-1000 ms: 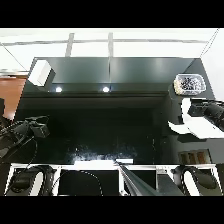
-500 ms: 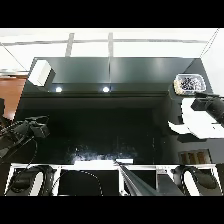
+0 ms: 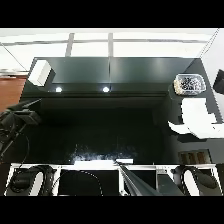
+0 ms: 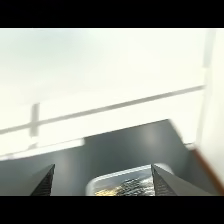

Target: Fold the box and place the chain.

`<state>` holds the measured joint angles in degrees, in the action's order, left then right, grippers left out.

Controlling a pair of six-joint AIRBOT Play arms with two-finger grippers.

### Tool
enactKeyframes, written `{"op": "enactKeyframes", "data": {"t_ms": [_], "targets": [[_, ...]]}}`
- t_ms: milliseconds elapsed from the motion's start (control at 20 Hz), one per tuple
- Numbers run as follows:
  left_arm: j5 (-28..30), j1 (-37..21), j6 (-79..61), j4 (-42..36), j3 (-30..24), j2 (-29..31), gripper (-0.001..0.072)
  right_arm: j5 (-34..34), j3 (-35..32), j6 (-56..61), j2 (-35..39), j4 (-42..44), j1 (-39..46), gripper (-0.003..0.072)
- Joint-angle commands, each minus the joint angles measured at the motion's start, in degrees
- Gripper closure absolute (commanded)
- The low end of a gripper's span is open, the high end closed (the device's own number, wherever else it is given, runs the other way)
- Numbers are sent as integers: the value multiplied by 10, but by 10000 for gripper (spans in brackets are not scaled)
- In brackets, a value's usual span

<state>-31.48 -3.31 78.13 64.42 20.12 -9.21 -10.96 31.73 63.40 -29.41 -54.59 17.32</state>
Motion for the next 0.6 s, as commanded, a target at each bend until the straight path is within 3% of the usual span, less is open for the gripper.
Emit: {"op": "enactKeyframes", "data": {"t_ms": [0,200,450,550], "targets": [[70,1,-8,-4,1,-13,-4,-29,32,-16,-61,-59,56,-29],[27,1,-15,-4,1,-48,-3,-152,149,112,-259,-60,223,-22],[-23,1,-14,-4,1,-73,-3,-549,406,128,-540,-135,433,-21],[-33,1,-15,-4,1,-79,-3,-618,453,128,-605,-166,474,-21]]}}
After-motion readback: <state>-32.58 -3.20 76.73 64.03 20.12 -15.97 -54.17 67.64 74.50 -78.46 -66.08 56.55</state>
